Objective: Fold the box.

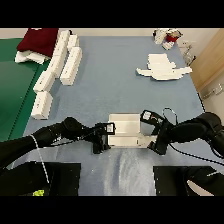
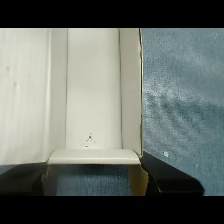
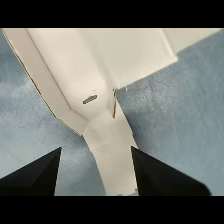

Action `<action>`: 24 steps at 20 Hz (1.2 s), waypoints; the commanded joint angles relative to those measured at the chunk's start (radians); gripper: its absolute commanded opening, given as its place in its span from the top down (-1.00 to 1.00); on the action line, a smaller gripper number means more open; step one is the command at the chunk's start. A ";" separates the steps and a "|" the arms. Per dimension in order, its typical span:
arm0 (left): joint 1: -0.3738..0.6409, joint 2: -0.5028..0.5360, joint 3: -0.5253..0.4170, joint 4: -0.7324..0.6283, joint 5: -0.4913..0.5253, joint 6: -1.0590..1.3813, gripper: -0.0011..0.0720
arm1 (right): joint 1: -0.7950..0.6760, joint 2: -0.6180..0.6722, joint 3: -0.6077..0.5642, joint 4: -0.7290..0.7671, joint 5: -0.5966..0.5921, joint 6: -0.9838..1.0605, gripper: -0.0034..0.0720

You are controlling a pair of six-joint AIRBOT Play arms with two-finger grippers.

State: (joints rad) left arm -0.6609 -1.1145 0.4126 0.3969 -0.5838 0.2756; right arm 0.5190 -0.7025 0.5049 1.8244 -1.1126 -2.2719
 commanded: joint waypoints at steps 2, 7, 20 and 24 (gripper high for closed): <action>0.000 0.000 0.001 0.000 0.000 0.000 -0.34 | 0.019 -0.058 -0.039 0.016 0.114 -0.328 -0.87; 0.000 0.000 0.001 0.000 0.000 0.000 -0.34 | 0.044 -0.116 -0.039 0.072 0.210 -0.414 -0.85; 0.000 0.000 0.001 0.000 0.000 0.000 -0.33 | 0.044 -0.151 -0.039 0.271 0.256 -0.549 0.36; 0.000 0.000 0.001 0.000 0.000 0.000 -0.34 | 0.044 -0.156 -0.039 0.278 0.258 -0.548 -0.86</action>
State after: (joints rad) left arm -0.6609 -1.1145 0.4126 0.3965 -0.5827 0.2756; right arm 0.5625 -0.8539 0.4667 2.0884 -0.8600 -2.8136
